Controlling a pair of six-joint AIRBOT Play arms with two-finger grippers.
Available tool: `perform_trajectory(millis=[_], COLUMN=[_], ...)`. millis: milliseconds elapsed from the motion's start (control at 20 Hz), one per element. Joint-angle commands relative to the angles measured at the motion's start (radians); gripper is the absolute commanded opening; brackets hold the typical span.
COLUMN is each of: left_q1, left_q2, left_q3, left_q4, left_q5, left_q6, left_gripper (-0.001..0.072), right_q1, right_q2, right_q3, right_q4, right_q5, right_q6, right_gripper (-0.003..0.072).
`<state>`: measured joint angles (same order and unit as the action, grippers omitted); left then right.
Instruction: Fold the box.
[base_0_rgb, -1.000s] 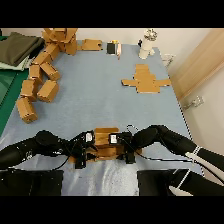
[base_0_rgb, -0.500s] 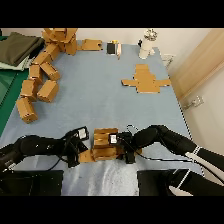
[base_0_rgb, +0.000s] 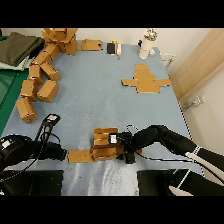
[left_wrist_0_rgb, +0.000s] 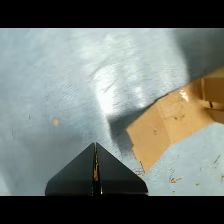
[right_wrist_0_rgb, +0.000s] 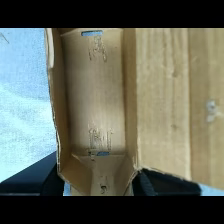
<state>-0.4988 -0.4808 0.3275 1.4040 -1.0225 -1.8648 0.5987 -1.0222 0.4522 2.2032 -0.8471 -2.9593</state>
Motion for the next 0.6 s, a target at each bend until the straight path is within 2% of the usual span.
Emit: perform_trajectory(millis=[0,100,250,350,550], left_q1=[0.023,0.023,0.022,0.022,0.022], left_q2=[-0.04,-0.106,-0.217,-0.264,-0.241], left_q3=[0.001,-0.002,-0.024,-0.024,-0.024], left_q4=[-0.055,-0.17,-0.364,-0.438,-0.553], left_q5=[-0.042,-0.014,0.135,0.216,0.224], left_q6=[-0.188,-0.148,-0.034,0.019,0.076], left_gripper=[0.001,0.001,0.0009,0.0009,0.0009], right_q1=[0.001,0.001,0.001,0.001,0.001], right_q2=[0.0,0.0,0.0,0.0,0.0], right_q3=[0.0,0.0,0.0,0.0,0.0], right_q4=[0.0,0.0,0.0,0.0,0.0], right_q5=[0.0,0.0,0.0,0.0,0.0], right_q6=[0.0,0.0,0.0,0.0,0.0], right_gripper=[0.0502,0.0502,0.0502,0.0502,0.0502])
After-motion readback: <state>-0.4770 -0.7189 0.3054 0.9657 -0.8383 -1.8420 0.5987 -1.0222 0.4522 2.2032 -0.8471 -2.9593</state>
